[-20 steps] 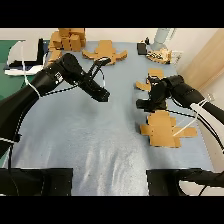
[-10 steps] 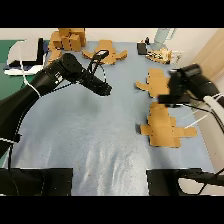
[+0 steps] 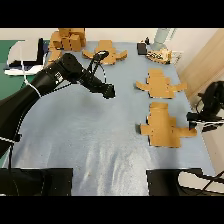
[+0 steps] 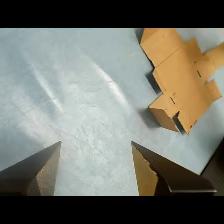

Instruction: Fold the box.

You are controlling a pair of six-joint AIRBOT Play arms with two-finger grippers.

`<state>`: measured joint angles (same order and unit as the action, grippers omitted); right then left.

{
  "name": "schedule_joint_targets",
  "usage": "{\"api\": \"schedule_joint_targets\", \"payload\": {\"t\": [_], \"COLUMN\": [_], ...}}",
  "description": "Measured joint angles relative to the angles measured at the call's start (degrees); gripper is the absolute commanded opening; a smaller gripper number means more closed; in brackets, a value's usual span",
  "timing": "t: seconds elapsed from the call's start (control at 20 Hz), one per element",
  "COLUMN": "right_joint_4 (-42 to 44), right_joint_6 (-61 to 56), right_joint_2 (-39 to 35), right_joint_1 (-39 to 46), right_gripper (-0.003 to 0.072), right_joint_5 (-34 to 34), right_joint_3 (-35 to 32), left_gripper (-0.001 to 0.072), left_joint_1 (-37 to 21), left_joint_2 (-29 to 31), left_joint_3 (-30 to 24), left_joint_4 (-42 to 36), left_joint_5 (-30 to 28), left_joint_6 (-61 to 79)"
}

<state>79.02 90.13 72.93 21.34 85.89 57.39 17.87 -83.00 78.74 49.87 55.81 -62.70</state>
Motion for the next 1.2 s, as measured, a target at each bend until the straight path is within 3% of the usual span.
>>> {"api": "schedule_joint_targets", "payload": {"t": [0.2, 0.3, 0.5, 0.6, 0.7, 0.8, 0.85, 0.95, 1.2], "right_joint_4": [4.11, 5.9, 10.73, 12.66, 15.1, 18.82, 21.07, 26.25, 38.95], "right_joint_6": [8.66, 12.85, 20.02, 22.25, 24.26, 25.79, 26.29, 27.02, 28.83], "right_joint_2": [0.0, 0.42, 2.29, 3.37, 4.13, 4.52, 4.63, 4.76, 4.81], "right_joint_1": [6.47, 9.03, 12.74, 13.46, 13.9, 14.1, 14.08, 13.44, 7.19], "right_gripper": [0.0546, 0.0479, 0.0476, 0.0341, 0.0316, 0.0214, 0.0117, 0.0025, 0.0002], "right_joint_5": [-3.34, -5.29, -8.33, -8.94, -9.05, -8.96, -8.61, -6.82, -3.28], "right_joint_3": [-1.44, -1.73, -1.95, -1.95, -1.97, -1.97, -1.95, -1.95, -1.97], "left_gripper": [0.0667, 0.0667, 0.0667, 0.0667, 0.0668, 0.0668, 0.0668, 0.0667, 0.0667], "left_joint_1": [0.0, 0.0, 0.0, 0.0, 0.0, 0.0, 0.0, 0.0, 0.0], "left_joint_2": [0.0, 0.0, 0.0, 0.0, 0.0, 0.0, 0.0, 0.0, 0.0], "left_joint_3": [0.0, 0.0, 0.0, 0.0, 0.0, 0.0, 0.0, 0.0, 0.0], "left_joint_4": [0.04, 0.0, -0.09, -0.22, -0.2, -0.22, -0.22, -0.17, -0.24], "left_joint_5": [1.51, 1.9, 2.16, 2.23, 2.23, 2.25, 2.27, 2.16, 2.21], "left_joint_6": [-1.38, -2.05, -3.43, -4.11, -4.44, -4.59, -4.66, -4.7, -4.83]}}
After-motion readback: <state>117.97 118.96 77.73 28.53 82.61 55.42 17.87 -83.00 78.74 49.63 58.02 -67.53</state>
